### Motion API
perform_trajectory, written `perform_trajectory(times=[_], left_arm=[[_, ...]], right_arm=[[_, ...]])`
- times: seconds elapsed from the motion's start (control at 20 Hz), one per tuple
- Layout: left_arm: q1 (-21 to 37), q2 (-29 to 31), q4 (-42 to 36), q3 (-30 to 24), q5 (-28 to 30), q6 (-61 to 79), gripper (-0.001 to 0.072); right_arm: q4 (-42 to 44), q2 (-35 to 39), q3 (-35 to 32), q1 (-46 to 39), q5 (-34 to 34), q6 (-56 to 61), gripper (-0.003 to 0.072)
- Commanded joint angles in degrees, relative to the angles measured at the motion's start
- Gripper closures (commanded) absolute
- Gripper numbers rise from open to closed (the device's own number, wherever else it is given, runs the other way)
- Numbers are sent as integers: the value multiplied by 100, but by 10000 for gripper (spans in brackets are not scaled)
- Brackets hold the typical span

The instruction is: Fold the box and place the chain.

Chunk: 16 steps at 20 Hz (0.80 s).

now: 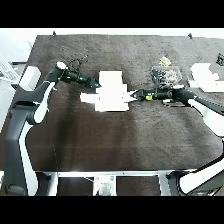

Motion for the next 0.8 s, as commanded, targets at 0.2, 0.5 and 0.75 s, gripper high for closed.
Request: perform_trajectory(times=[0.2, 0.5, 0.75], left_arm=[[-39, -155, -470, 2, -79, 297, 294], [-81, -238, -501, 4, -87, 378, 296], [-81, -240, -509, 2, -103, 428, 363]], right_arm=[[0, -4, 7, 2, 2, -4, 675], [-2, -4, 7, 2, 0, -4, 675], [-4, -4, 7, 2, 0, -4, 675]])
